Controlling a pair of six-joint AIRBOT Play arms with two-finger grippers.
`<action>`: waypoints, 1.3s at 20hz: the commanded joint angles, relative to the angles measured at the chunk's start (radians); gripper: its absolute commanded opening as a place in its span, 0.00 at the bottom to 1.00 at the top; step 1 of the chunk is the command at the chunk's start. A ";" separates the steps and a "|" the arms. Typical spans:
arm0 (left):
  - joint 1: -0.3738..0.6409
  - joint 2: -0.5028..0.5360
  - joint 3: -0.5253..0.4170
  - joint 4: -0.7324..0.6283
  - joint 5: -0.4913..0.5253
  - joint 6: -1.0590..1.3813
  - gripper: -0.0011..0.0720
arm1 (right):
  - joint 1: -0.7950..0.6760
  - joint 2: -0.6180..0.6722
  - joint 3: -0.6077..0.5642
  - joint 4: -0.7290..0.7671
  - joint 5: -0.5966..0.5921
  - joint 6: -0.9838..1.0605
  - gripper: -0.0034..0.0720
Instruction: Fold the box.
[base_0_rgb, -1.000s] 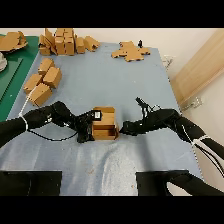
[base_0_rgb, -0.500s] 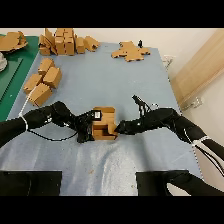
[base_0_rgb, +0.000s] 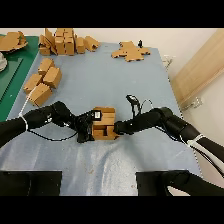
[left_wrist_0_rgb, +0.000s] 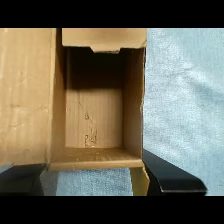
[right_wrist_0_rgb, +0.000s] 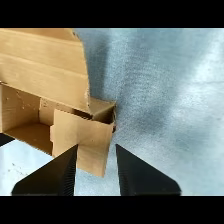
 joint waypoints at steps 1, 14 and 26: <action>0.000 0.001 0.000 0.000 0.000 0.000 0.56 | 0.132 -0.024 0.060 -0.264 -0.031 0.321 0.58; 0.000 0.001 0.000 0.000 0.000 0.000 0.56 | 0.283 -0.246 0.322 -0.497 -0.317 0.605 0.57; 0.000 0.001 0.000 0.000 0.000 0.000 0.56 | 0.319 -0.363 0.340 -0.432 -0.327 0.708 0.57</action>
